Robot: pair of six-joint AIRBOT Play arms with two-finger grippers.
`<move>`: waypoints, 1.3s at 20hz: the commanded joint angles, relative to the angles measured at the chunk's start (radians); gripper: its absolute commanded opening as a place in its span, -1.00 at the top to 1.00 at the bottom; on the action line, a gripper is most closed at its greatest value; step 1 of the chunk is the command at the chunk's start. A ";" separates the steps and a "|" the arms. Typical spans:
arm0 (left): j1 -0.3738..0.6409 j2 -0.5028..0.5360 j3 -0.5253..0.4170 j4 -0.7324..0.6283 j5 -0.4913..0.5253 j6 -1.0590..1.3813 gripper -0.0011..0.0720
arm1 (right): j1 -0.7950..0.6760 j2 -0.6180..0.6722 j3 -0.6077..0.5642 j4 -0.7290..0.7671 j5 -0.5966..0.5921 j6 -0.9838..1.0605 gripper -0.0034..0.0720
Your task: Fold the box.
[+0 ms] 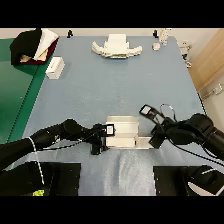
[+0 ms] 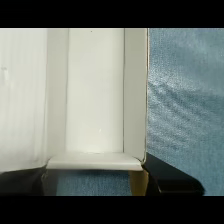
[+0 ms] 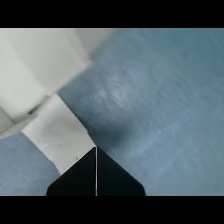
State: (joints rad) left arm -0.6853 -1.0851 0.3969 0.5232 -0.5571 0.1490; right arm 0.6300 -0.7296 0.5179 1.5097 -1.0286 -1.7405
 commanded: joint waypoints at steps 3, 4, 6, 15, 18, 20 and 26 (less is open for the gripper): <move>-0.001 0.000 0.000 0.000 0.000 0.000 0.12 | -0.209 -0.012 0.036 -0.195 -0.218 0.677 0.91; -0.001 0.000 0.000 0.000 0.000 0.000 0.12 | -0.287 -0.034 0.034 -0.112 -0.209 0.665 0.91; -0.001 0.000 0.000 0.000 0.000 0.000 0.12 | -0.417 -0.085 0.019 0.065 -0.177 0.570 0.91; -0.001 0.000 0.000 0.000 0.000 0.000 0.12 | -0.462 -0.156 -0.090 0.555 -0.026 0.277 0.91; -0.001 0.000 0.000 0.000 0.000 0.000 0.12 | -0.436 -0.149 -0.090 0.568 -0.030 0.272 0.91; -0.001 0.000 0.000 0.000 0.000 0.000 0.12 | -0.420 -0.147 -0.090 0.578 -0.032 0.266 0.91; -0.001 0.000 0.000 0.000 0.000 0.000 0.11 | -0.357 -0.116 -0.051 0.612 -0.046 0.247 0.70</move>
State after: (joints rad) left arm -0.6853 -1.0851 0.3969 0.5232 -0.5571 0.1493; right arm 0.2478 -0.8597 0.4446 2.1014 -1.0641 -1.4826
